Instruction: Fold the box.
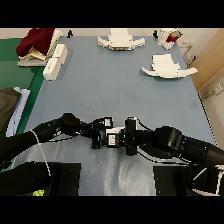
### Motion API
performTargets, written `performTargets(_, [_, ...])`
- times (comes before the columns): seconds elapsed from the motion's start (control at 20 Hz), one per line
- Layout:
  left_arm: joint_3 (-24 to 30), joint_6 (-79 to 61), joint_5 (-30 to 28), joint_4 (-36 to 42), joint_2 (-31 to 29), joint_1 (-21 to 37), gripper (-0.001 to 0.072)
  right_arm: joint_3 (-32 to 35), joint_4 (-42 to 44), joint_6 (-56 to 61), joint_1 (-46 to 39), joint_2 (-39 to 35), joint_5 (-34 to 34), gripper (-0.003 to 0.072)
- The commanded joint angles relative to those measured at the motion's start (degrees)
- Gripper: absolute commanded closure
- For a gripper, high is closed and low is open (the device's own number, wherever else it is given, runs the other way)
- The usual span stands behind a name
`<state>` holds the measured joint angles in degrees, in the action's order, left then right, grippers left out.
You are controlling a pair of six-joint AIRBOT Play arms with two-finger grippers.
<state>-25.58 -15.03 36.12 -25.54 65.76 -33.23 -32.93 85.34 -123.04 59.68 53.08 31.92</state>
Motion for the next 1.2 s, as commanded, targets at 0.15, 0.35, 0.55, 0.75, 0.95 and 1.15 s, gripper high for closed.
performTargets(0.15, [0.0,0.1,0.0,0.0,0.0,0.0,0.0249,0.0,0.9,0.0,0.1,0.1,0.7,0.0438])
performTargets(0.35, [0.0,0.1,0.0,0.0,0.0,0.0,0.0249,0.0,0.9,0.0,0.1,-1.6,0.7,0.0375])
performTargets(0.55, [0.0,0.1,0.0,0.0,0.0,0.0,0.0249,-0.1,2.2,0.0,0.1,-3.7,0.7,0.0375])
performTargets(0.75, [0.0,0.1,0.0,0.0,0.0,0.0,0.0249,1.1,13.9,3.8,-0.3,-8.3,-2.8,0.0416])
performTargets(0.95, [0.0,0.1,0.0,0.0,0.0,0.0,0.0248,10.4,22.4,11.6,-2.4,-13.2,-19.7,0.068])
performTargets(1.15, [0.0,0.1,0.0,0.0,0.0,0.0,0.0249,17.4,22.5,19.8,-2.5,-13.6,-26.4,0.068])
